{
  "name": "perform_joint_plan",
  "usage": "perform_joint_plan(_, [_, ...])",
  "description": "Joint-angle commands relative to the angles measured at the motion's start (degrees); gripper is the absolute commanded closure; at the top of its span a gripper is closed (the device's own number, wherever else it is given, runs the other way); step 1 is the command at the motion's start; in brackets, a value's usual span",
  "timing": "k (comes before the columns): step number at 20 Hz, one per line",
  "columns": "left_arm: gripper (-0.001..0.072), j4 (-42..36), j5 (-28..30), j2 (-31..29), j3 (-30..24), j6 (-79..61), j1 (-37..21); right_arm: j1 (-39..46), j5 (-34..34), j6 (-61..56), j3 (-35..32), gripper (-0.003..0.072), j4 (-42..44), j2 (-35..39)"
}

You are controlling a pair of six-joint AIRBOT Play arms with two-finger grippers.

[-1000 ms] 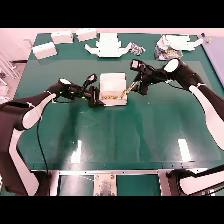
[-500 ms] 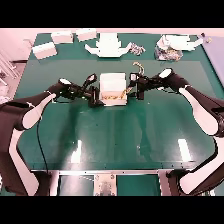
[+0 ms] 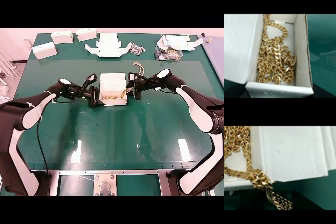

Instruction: Fold the box and place the chain.

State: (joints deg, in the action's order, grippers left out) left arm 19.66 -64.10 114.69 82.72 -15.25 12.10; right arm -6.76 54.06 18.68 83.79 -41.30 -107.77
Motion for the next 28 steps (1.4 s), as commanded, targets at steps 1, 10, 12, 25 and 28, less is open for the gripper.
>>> perform_joint_plan(1, [0.0222,0.02,0.02,-0.04,0.0,-0.02,0.0,-0.13,3.67,-0.46,0.07,0.0356,-0.26,-0.13])
perform_joint_plan(10, [0.0222,0.02,0.0,-0.04,0.0,0.0,0.0,0.15,0.35,-10.73,1.66,0.0674,-5.03,1.36])
perform_joint_plan(12, [0.0221,0.02,0.0,-0.04,0.0,0.0,0.0,-0.04,0.37,-12.76,1.77,0.0675,-5.01,3.91])
perform_joint_plan(25, [0.0222,0.02,0.0,-0.04,0.0,0.0,0.0,-6.71,4.35,-32.85,1.73,0.0675,-15.91,29.24])
perform_joint_plan(28, [0.0221,0.02,-0.02,-0.04,0.0,0.0,0.0,-13.31,3.87,-38.53,1.73,0.0676,-22.97,34.29])
